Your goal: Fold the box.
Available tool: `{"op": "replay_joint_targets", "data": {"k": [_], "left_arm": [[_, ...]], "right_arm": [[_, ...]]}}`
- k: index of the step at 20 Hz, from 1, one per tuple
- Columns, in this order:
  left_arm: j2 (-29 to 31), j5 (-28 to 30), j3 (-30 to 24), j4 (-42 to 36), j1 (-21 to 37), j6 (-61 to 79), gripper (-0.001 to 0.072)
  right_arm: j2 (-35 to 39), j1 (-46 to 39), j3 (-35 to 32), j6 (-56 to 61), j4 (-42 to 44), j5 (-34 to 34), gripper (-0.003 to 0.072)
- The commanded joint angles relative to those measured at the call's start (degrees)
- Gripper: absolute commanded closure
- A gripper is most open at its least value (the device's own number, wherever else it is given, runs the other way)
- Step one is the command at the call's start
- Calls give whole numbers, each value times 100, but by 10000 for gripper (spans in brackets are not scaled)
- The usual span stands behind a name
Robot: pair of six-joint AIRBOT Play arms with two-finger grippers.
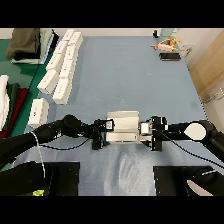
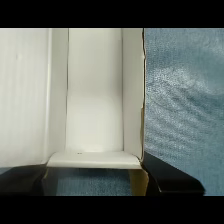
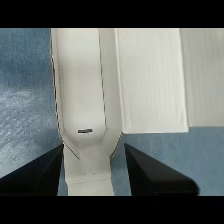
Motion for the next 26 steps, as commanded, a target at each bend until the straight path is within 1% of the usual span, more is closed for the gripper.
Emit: {"op": "replay_joint_targets", "data": {"k": [1,7,10,11,12,15,16,18,19,20,22,23,25,26], "left_arm": [[-2,-2,4,0,-2,0,245],[-2,-2,4,0,-2,0,245],[-2,-2,4,0,-2,0,245],[-2,-2,4,0,-2,-2,244],[-2,-2,4,0,-2,0,245],[-2,-2,4,0,-2,0,245],[-2,0,4,0,0,-2,245],[-2,-2,4,0,-2,-2,245],[-2,-2,4,0,-2,0,244],[-2,-2,4,0,-2,0,245],[-2,-2,4,0,-2,0,245],[-2,-2,4,0,0,0,245],[-2,-2,4,0,0,0,244],[-2,-2,4,0,-2,0,244]], "right_arm": [[-205,2,-7,85,-114,-149,81],[-732,2,-7,33,-103,-632,82],[-820,4,-7,31,44,-627,96],[-820,4,-7,26,155,-588,134],[-820,7,-7,24,269,-527,228],[-844,133,-7,22,437,-481,386],[-857,179,-7,22,503,-483,399],[-944,275,-7,22,549,-503,401],[-1014,323,-7,22,564,-544,425],[-1075,363,-4,22,586,-592,482],[-1134,472,-4,15,581,-789,478],[-1139,487,-4,-11,592,-855,428],[-1141,492,-4,-33,599,-898,251],[-1152,492,-4,-33,599,-901,127]]}}
